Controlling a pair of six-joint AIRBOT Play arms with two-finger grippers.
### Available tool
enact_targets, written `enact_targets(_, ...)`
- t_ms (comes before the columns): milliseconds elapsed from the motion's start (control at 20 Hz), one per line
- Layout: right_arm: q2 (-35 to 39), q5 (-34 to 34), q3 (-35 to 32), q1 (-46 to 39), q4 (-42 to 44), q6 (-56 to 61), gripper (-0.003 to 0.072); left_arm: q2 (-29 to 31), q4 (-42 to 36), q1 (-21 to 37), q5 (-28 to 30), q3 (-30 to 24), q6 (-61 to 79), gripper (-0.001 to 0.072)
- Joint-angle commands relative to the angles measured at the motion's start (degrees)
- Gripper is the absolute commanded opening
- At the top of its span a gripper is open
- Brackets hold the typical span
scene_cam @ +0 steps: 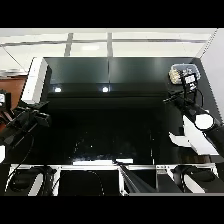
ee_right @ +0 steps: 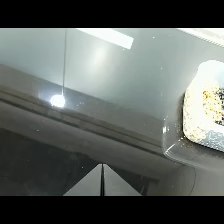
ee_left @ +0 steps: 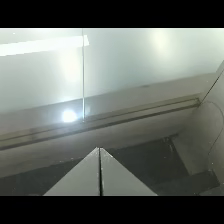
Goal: Fold the box and place the chain.
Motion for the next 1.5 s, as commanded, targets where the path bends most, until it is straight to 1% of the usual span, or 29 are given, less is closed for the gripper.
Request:
enact_targets(0, 0.0, 0.0, 0.0, 0.0, 0.0, 0.0, 0.0015, 0.0, 0.0, 0.0, 0.0, 0.0, 0.0, 0.0026)
enact_targets(500, 0.0, 0.0, 0.0, 0.0, 0.0, 0.0, 0.0015, 0.0, 0.0, 0.0, 0.0, 0.0, 0.0, 0.0026)
enact_targets(550, 0.0, 0.0, 0.0, 0.0, 0.0, 0.0, 0.0015, -0.1, -0.2, 0.0, 1.5, 0.0, 0.0, 0.0026)
enact_targets(700, 0.0, 0.0, 0.0, 0.0, 0.0, 0.0, 0.0015, -0.2, -1.5, 0.0, 9.4, 0.0, -0.1, 0.0026)
enact_targets(800, 0.0, 0.0, 0.0, 0.0, 0.1, 0.2, 0.0015, -0.2, -2.1, 0.0, 12.3, 0.0, -0.1, 0.0026)
enact_targets(850, 0.0, 0.1, 0.0, 0.1, 0.5, 0.6, 0.0015, -0.2, -2.1, 0.0, 12.6, 0.0, -0.1, 0.0026)
enact_targets(900, 0.0, -0.3, 0.0, 0.4, 3.1, 1.1, 0.0015, -0.2, -2.8, -0.2, 13.5, 0.0, -0.1, 0.0026)
enact_targets(1000, -0.1, -0.4, 0.0, 1.7, 12.1, 2.5, 0.0015, -1.0, -7.9, -0.6, 14.2, -0.3, -0.1, 0.0026)
enact_targets(1050, -0.4, -1.4, 0.0, 2.1, 12.8, 2.5, 0.0024, -2.6, -10.7, -1.0, 14.6, -0.8, -0.1, 0.0027)
enact_targets(1100, -0.8, -2.4, 0.0, 2.3, 12.8, 2.5, 0.029, -5.0, -13.1, -1.4, 14.1, -1.1, -0.1, 0.0063)
enact_targets(1150, -1.1, -3.2, 0.0, 2.3, 12.7, 2.4, 0.072, -8.2, -14.7, -2.2, 13.1, -1.1, -0.1, 0.0355)
enact_targets(1200, -1.1, -4.3, 0.0, 2.2, 12.0, 2.3, 0.072, -11.8, -15.5, -3.5, 12.6, -1.0, -0.2, 0.0718)
enact_targets(1250, -1.1, -6.1, 0.1, 2.1, 11.9, 2.3, 0.072, -14.9, -15.5, -4.8, 10.5, -0.3, -0.2, 0.072)
enact_targets(1350, -1.3, -9.9, 1.7, 0.0, 14.4, 2.4, 0.0715, -21.1, -14.9, -7.0, 4.0, 2.9, -0.1, 0.0719)
enact_targets(1400, -1.6, -10.3, 3.2, -2.5, 16.1, 2.4, 0.0715, -24.2, -14.1, -7.6, 0.7, 5.2, -0.2, 0.0719)
enact_targets(1450, -2.3, -8.6, 5.3, -6.6, 16.8, 2.4, 0.0714, -27.1, -12.0, -7.6, -2.2, 7.8, -1.9, 0.0716)
